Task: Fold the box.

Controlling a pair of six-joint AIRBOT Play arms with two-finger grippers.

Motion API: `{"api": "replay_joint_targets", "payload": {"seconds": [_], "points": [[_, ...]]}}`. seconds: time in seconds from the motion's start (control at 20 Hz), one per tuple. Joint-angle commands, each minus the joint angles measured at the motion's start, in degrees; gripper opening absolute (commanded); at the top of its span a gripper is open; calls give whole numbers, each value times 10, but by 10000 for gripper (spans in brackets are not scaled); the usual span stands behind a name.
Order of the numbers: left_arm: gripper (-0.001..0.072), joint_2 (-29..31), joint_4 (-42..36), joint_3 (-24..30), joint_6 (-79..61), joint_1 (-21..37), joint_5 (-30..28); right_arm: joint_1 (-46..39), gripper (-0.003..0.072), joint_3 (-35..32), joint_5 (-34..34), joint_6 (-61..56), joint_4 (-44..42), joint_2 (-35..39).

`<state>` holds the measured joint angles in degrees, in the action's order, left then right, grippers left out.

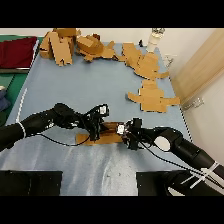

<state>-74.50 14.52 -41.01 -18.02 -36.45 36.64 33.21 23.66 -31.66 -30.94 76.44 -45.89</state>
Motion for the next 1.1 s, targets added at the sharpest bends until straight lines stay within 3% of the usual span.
{"api": "replay_joint_targets", "payload": {"seconds": [0.0, 0.25, 0.45, 1.05], "points": [[14, 0, 1, 0, 0, 0, 0, -33, 561, 20, -27, 99, -96, -23], [13, 0, 1, 0, 0, 0, 6, -61, 561, 61, -77, 205, -174, -76], [14, 0, 1, 0, 0, 0, 30, -61, 561, 63, -129, 239, -188, -99], [14, 0, 1, 0, -2, 1, 19, -61, 561, 63, -125, 239, -189, -99]]}}
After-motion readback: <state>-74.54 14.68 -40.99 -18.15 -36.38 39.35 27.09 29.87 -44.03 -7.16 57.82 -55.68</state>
